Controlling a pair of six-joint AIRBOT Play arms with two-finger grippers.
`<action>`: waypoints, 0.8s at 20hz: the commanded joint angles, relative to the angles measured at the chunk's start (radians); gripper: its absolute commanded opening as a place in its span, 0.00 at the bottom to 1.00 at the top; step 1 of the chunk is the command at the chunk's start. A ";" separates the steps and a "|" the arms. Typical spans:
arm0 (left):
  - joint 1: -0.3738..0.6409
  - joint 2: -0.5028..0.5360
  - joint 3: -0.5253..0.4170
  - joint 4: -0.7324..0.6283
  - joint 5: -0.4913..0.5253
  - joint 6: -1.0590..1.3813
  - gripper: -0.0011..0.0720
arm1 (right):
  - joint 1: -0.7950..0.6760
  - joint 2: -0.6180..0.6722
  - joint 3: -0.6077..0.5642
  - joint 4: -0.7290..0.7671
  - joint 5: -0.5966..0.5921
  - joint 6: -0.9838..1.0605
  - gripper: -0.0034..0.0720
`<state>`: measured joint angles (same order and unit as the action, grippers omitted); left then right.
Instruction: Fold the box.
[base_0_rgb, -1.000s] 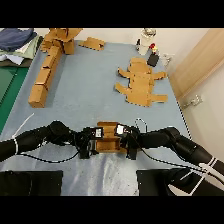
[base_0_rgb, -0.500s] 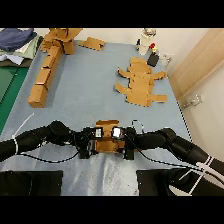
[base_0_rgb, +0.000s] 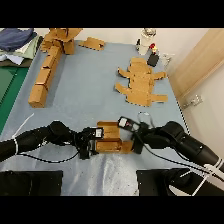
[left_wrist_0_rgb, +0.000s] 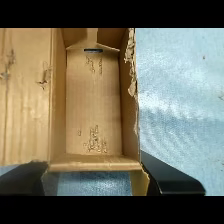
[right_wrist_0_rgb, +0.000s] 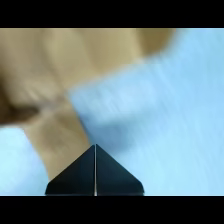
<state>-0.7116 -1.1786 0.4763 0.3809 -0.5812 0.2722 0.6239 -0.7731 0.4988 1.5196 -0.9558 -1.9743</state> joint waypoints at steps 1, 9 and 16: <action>0.001 0.000 0.000 0.000 0.003 0.000 0.59 | -0.074 0.026 0.056 -0.409 -0.346 0.563 0.05; 0.001 0.000 0.000 0.000 0.003 0.000 0.59 | -0.278 -0.021 -0.092 0.298 -0.082 0.602 0.05; 0.001 0.000 0.000 0.000 0.003 0.000 0.59 | -0.210 -0.036 -0.113 0.452 -0.002 0.541 0.05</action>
